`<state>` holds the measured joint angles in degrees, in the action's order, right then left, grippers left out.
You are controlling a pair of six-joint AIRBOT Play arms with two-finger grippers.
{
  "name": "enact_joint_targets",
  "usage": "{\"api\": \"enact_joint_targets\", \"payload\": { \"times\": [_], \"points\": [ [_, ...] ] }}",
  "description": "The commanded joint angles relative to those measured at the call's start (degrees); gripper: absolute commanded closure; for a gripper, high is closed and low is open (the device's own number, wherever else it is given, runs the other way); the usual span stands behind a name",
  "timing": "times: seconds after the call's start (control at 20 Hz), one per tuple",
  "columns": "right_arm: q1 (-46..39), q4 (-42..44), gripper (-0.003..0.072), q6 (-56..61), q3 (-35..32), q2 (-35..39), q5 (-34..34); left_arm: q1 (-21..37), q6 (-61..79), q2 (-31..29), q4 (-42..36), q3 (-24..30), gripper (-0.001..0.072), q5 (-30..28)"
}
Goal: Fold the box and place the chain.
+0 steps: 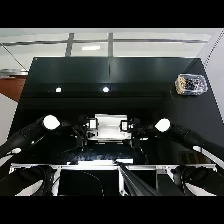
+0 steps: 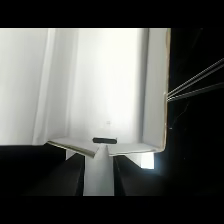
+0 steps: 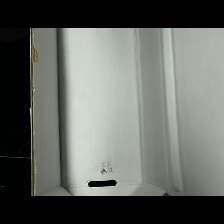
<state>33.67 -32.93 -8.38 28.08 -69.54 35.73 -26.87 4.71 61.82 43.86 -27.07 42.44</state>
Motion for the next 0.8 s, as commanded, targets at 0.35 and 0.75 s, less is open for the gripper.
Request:
{"api": "enact_joint_targets", "payload": {
  "times": [0.35,0.75],
  "points": [
    [0.04,0.02,0.0088,0.02,-0.02,-0.04,0.0,-0.66,0.04,0.04,-5.95,0.02,0.0574,0.09],
    [0.04,0.02,0.0088,0.02,-0.02,-0.04,0.0,-3.76,0.09,3.78,-5.97,0.02,0.0574,-2.89]
  ]
}}
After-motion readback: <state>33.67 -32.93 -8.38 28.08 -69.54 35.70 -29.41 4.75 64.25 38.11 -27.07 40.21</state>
